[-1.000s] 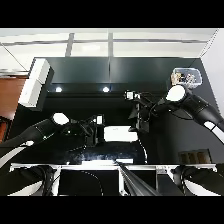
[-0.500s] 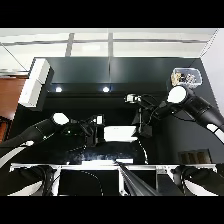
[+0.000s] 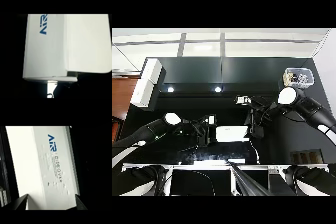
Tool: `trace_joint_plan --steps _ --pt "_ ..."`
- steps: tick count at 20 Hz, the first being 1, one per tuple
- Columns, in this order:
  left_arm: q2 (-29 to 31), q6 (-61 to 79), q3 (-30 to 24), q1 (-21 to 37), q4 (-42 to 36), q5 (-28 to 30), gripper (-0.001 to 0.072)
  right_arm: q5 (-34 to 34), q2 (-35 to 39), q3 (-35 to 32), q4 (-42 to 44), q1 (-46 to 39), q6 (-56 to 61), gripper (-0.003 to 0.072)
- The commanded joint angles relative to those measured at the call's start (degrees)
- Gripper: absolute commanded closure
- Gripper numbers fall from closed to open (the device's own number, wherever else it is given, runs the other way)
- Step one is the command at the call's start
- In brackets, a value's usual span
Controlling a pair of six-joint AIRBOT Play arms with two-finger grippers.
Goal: Fold the box and place the chain.
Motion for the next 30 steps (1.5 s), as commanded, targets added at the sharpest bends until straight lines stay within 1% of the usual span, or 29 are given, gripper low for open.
trace_joint_plan --steps 1,3,4,5,6,9,10,11,15,26,28,30 --pt "0.0 0.0 0.0 0.0 0.0 0.0 0.0246 -3.6 -0.1 0.0 -2.3 2.6 -0.6 -0.0034" --pt "0.0 0.0 0.0 0.0 0.0 0.0 0.0246 -4.5 -0.1 0.0 -3.7 3.8 -0.6 -0.0034" --pt "0.0 0.0 0.0 0.0 0.0 -0.1 0.0247 -4.4 -0.1 0.0 -3.7 3.8 -0.7 0.0051" --pt "0.0 0.0 0.0 0.0 0.0 -0.1 0.0246 -4.0 -0.1 0.0 -3.7 3.8 -1.6 0.0228" --pt "0.0 0.0 0.0 0.0 0.0 0.0 0.0247 -3.8 0.0 0.0 -3.6 3.8 -2.9 0.0254" --pt "0.0 0.0 0.0 0.0 0.0 0.0 0.0247 -4.3 0.0 0.0 -2.2 3.8 -4.1 0.0255" --pt "0.0 0.0 0.0 0.0 0.0 0.0 0.0246 -4.2 0.0 0.0 -2.2 3.8 -4.1 0.0286" --pt "0.0 0.0 0.0 0.0 0.0 0.0 0.0246 -3.6 0.0 0.0 -2.2 3.8 -4.1 0.0381" --pt "0.0 0.0 0.0 0.0 0.0 0.0 0.0246 -1.8 0.0 0.0 -2.2 3.8 -4.0 0.0383" --pt "0.0 0.0 0.0 0.0 0.0 0.0 0.0247 -1.9 0.0 0.0 -2.2 3.8 -3.8 0.0386" --pt "0.0 0.0 0.0 0.0 0.0 0.0 0.0246 -1.9 0.0 0.0 -2.2 3.8 -3.8 0.0505" --pt "0.0 0.0 0.0 0.0 0.0 0.0 0.0246 -1.9 0.0 0.0 -2.2 3.8 -3.8 0.0505"
